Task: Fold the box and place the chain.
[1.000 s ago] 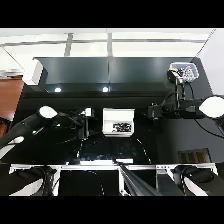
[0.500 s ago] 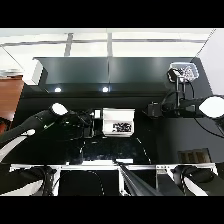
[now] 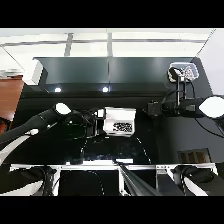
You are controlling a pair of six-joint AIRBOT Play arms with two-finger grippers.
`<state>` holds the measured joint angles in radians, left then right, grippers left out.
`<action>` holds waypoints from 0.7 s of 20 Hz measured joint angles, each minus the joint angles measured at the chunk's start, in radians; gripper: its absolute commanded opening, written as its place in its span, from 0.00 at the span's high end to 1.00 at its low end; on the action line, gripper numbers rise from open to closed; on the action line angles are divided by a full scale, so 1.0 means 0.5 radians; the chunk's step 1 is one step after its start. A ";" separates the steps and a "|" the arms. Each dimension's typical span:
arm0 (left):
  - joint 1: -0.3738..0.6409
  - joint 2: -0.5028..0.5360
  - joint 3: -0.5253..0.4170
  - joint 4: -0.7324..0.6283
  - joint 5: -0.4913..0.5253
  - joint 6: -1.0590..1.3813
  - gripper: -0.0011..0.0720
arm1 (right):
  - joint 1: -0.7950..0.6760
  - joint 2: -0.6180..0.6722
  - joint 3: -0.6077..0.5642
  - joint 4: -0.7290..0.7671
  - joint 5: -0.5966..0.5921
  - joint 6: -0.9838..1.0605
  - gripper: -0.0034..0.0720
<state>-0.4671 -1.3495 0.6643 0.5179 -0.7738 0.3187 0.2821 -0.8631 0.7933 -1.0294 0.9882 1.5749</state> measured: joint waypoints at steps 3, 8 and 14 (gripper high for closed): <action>-0.011 -0.020 0.024 0.002 0.007 -0.021 0.02 | 0.000 0.000 0.000 0.000 -0.008 0.000 0.50; -0.049 -0.040 0.049 0.014 0.016 -0.037 0.36 | 0.002 -0.008 -0.001 0.000 -0.128 0.001 0.02; -0.062 -0.045 0.053 0.024 0.024 -0.038 0.36 | 0.060 -0.237 -0.002 0.030 -0.528 0.029 0.02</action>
<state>-0.4980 -1.3720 0.6907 0.5301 -0.7616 0.2996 0.3119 -0.9813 0.7921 -1.0145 0.7242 1.5894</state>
